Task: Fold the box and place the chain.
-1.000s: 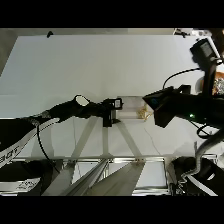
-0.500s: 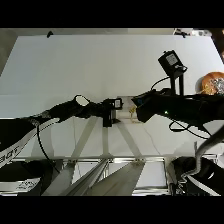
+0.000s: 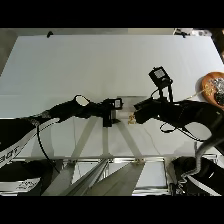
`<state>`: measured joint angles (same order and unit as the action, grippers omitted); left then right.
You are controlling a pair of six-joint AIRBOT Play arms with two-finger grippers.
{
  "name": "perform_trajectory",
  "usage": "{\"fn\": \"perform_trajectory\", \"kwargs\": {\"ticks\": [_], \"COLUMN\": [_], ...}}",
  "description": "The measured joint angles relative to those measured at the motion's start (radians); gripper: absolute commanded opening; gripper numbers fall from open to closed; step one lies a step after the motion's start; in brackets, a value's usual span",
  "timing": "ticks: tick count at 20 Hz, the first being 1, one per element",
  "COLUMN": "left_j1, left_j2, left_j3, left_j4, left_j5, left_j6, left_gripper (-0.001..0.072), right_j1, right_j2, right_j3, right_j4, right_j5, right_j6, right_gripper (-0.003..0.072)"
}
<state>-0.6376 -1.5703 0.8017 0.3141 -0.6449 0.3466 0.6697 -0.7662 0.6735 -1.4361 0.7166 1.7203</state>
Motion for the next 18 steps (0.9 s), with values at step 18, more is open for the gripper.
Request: {"fn": "perform_trajectory", "kwargs": {"ticks": [18], "left_j1": [0.000], "left_j2": [0.000], "left_j3": [0.000], "left_j4": [0.000], "left_j5": [0.000], "left_j6": [0.000], "left_gripper": [0.0497], "right_j1": [0.000], "right_j2": [-0.138], "right_j3": [-0.083], "right_j4": [0.015], "right_j5": [-0.109], "right_j6": [0.044], "right_gripper": [0.0236]}}
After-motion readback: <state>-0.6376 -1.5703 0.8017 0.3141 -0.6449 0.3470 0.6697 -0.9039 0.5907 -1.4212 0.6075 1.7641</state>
